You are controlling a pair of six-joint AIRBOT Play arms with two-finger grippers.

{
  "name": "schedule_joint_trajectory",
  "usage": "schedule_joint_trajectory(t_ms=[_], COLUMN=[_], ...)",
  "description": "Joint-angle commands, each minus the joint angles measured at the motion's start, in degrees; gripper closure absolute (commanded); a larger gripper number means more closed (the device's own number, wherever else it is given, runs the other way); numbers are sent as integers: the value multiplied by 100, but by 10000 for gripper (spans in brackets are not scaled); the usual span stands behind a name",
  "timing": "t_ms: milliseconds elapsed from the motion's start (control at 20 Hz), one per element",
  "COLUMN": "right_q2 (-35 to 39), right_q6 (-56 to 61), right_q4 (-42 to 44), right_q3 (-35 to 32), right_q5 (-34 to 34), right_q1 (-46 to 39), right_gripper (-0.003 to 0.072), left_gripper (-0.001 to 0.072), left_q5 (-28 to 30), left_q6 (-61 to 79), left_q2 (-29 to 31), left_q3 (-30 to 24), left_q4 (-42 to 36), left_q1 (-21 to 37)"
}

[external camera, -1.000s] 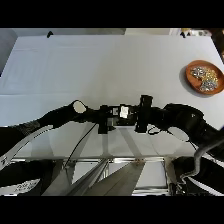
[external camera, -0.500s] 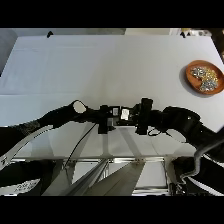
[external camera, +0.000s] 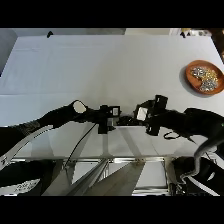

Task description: Fold the box and place the chain.

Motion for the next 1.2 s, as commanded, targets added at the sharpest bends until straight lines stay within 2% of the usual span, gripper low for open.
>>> schedule_joint_trajectory(t_ms=[0,50,150,250,300,400,550,700,800,850,950,1150], right_q2=[131,61,-321,-890,-1137,-1416,-1349,-1349,-1349,-1349,-1349,-1349], right_q6=[-634,-1141,-2308,-2966,-3167,-3447,-3532,-3558,-3550,-3550,-3536,-3440], right_q4=[1082,1974,3668,4540,4695,4699,4662,4249,4164,4116,3998,3797], right_q3=[195,203,203,203,203,203,201,197,184,177,177,125], right_q5=[-39,-120,267,857,1169,1637,1971,2087,2094,2085,2094,2109], right_q1=[-916,-1266,-1908,-2269,-2317,-2247,-2188,-2085,-1974,-1939,-1932,-1932], right_gripper=[371,406,415,511,516,516,516,523,591,592,650,670], left_gripper=[697,697,697,697,697,697,697,697,697,697,697,697], left_q5=[0,0,4,2,2,0,0,2,2,2,2,2], left_q6=[-4,-4,-4,-4,-4,-4,-4,-4,-4,-4,-4,-4], left_q2=[4,4,4,4,4,4,4,4,4,4,4,4], left_q3=[-2,-2,-2,-2,-2,-2,-2,-2,-2,-2,-2,-2], left_q4=[-2,-2,-2,-2,-2,-2,-2,-2,-2,-2,-2,-2], left_q1=[-2,-2,-2,-2,-2,-2,-2,-2,-2,-2,-2,-2])
